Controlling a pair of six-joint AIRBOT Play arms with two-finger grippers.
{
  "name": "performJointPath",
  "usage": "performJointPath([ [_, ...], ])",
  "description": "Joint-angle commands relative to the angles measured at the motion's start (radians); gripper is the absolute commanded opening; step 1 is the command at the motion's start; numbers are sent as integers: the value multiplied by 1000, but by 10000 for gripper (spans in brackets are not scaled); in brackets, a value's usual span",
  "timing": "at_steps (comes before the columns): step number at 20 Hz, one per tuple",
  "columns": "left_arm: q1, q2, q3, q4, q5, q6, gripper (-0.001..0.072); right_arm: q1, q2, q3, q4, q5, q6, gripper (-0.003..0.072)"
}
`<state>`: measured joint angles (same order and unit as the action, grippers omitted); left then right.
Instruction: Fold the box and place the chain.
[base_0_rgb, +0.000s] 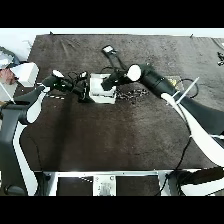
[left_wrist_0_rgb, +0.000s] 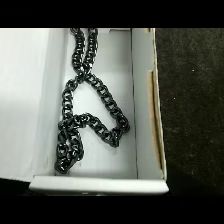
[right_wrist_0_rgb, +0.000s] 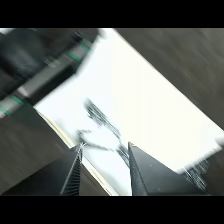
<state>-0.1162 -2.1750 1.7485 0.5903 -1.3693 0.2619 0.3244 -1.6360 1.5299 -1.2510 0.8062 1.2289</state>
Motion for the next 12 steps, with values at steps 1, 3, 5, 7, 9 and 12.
performJointPath([
  [1,0,1,1,0,0,0,370,-91,34,-55,-2,133,-67,342],
  [3,0,1,1,0,0,0,370,-112,39,-124,-2,127,-142,343],
  [5,0,1,1,0,0,0,370,-116,28,-197,-2,48,-208,343],
  [7,0,1,1,0,0,0,370,-116,10,-241,2,-60,-220,343],
  [9,0,1,1,0,0,0,370,-115,-10,-247,21,-123,-220,343],
  [12,0,1,1,0,0,0,370,-102,-31,-247,26,-180,-247,343],
])
